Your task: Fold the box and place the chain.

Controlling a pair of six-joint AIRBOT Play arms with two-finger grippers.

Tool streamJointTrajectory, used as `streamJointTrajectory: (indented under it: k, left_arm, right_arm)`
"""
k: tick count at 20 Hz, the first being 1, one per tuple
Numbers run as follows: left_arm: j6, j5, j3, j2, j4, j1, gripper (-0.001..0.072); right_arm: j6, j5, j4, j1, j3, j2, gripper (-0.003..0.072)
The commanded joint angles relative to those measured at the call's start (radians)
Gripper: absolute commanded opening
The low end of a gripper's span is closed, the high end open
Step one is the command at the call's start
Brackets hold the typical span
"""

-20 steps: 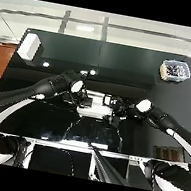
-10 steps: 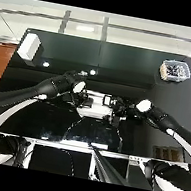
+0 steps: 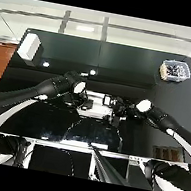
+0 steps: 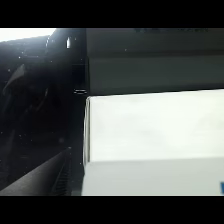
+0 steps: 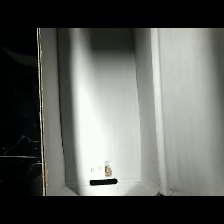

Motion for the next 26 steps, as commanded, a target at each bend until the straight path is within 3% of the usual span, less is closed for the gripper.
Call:
streamJointTrajectory:
  k: [1,3,5,6,26]
  left_arm:
    - [-0.001,0.003,0.001,0.000,0.001,0.000,0.0422]
    - [-0.002,0.006,0.001,0.000,0.001,0.000,0.0336]
    - [-0.002,0.006,0.001,0.000,0.001,0.000,0.0101]
    - [-0.001,0.007,0.001,0.000,0.001,0.000,0.0026]
    - [0.019,0.000,0.001,0.000,-0.044,0.000,0.0027]
  right_arm:
    - [0.001,0.000,0.000,0.001,0.000,-0.001,0.0163]
    - [0.001,0.000,0.000,0.001,0.000,-0.001,0.0164]
    - [0.001,0.000,0.000,0.001,0.000,-0.001,0.0163]
    - [0.001,0.000,0.000,0.001,0.000,-0.001,0.0164]
    - [0.001,0.000,0.000,0.001,0.000,-0.001,0.0164]
